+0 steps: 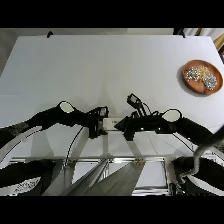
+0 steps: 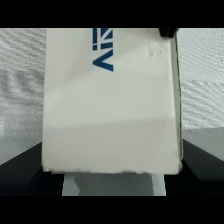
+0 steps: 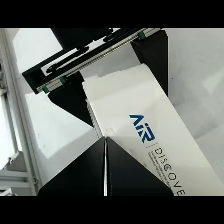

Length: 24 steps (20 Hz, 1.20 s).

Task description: Fold the box and place the chain.

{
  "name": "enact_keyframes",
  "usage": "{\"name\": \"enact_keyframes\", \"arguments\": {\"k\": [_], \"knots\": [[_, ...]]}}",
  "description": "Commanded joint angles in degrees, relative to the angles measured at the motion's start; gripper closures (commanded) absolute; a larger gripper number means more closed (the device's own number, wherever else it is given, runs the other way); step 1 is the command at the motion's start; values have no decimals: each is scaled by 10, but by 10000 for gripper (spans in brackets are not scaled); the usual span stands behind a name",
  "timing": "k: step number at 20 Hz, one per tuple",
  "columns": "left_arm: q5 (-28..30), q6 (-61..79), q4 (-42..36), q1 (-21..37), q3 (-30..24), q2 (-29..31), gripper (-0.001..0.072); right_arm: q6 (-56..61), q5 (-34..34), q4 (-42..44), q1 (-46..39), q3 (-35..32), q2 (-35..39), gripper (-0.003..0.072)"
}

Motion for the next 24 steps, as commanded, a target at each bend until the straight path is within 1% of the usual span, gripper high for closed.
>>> {"name": "enact_keyframes", "arguments": {"k": [1, 4, 8, 10, 17, 20, 22, 23, 24], "knots": [[0, 0, 0, 0, 0, 0, 435, -2, -3, -6, 0, -12, -1, 683], [0, 0, 0, 0, 0, 0, 435, -2, -5, -8, 0, -30, -1, 684], [0, 0, 0, 0, 0, 0, 435, -3, -19, -19, 11, -36, -1, 684], [0, 0, 0, 0, 0, 0, 435, -3, -32, -19, 18, -36, -1, 684], [0, 0, 0, 0, 0, 0, 435, 0, -39, -19, 18, -36, -1, 683], [0, 0, 0, 0, 0, 0, 435, 0, -38, -20, 18, -21, 17, 680], [0, 0, 0, 0, 0, 0, 435, 20, -39, -50, 17, 8, 44, 680], [0, 0, 0, 0, 0, 0, 435, 62, -35, -94, 12, 28, 57, 680], [0, 0, 0, 0, 0, 0, 435, 124, -24, -162, 0, 53, 74, 680]]}}
